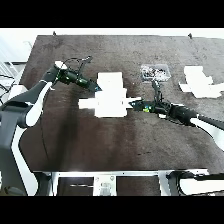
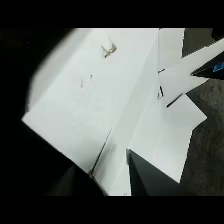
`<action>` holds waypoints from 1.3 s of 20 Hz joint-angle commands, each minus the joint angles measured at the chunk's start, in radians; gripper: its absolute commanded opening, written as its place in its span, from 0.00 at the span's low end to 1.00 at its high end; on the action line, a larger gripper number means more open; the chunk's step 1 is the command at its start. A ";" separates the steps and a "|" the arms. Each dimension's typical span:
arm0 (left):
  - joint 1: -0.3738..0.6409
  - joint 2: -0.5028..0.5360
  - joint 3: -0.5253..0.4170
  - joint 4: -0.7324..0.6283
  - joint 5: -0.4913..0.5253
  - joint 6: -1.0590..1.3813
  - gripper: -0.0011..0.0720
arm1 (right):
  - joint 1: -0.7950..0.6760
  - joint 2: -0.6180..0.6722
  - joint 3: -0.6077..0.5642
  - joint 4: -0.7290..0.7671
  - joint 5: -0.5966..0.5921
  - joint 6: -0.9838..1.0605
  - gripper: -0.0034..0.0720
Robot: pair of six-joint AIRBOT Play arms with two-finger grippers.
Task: Fold the box and place the chain.
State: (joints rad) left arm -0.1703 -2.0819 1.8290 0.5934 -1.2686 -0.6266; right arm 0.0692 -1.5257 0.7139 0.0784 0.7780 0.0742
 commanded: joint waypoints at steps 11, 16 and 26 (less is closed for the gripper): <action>-0.002 -0.037 0.002 -0.038 -0.056 0.092 0.49 | -0.001 -0.001 0.001 0.000 0.000 0.000 0.04; -0.002 -0.037 0.002 -0.042 -0.058 0.106 0.41 | -0.001 -0.001 0.001 0.000 0.000 0.000 0.04; -0.002 -0.037 0.001 -0.056 -0.091 0.284 0.04 | -0.001 -0.001 0.001 0.000 0.000 0.000 0.12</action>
